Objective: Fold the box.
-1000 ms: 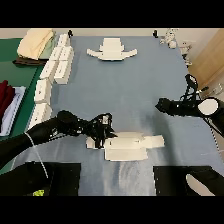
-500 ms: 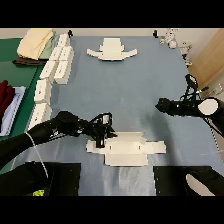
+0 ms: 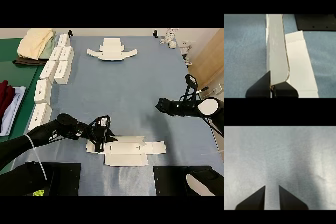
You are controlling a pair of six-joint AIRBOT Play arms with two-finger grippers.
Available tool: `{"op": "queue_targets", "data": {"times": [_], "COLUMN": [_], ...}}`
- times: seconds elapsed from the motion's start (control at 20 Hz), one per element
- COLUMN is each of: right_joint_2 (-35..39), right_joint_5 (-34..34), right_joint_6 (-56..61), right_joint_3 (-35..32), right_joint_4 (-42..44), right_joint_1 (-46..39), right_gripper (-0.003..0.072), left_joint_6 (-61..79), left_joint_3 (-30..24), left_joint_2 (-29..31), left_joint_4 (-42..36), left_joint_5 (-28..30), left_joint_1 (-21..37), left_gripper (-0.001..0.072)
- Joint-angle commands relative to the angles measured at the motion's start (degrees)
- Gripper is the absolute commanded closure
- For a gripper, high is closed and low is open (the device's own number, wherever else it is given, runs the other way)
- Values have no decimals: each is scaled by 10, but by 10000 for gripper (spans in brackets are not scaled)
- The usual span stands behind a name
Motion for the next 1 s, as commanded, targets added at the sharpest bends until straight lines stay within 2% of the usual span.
{"op": "queue_targets", "data": {"times": [0.0, 0.15, 0.25, 0.5, 0.6, 0.75, 0.95], "right_joint_2": [0, 11, 42, 197, 250, 279, 245], "right_joint_5": [38, 136, 190, 261, 281, 299, 255], "right_joint_6": [-1, -1, 20, 223, 243, 194, 6], "right_joint_3": [0, 0, -8, -52, -70, -108, -136], "right_joint_4": [2, 9, 1, -55, -36, 7, -34], "right_joint_1": [0, 8, 43, 182, 240, 345, 495], "right_gripper": [688, 690, 691, 691, 691, 690, 677], "left_joint_6": [-1, -2, -2, -2, -1, -2, -2], "left_joint_3": [-2, -2, -2, -2, -2, -2, -2], "left_joint_2": [0, 0, 0, 0, 0, 0, 0], "left_joint_4": [5, 3, 3, 3, 3, 3, 3], "left_joint_5": [1, 0, 0, 0, 0, 1, 0], "left_joint_1": [0, 0, 0, 0, 0, 0, 0], "left_gripper": [696, 696, 696, 696, 696, 696, 696]}}
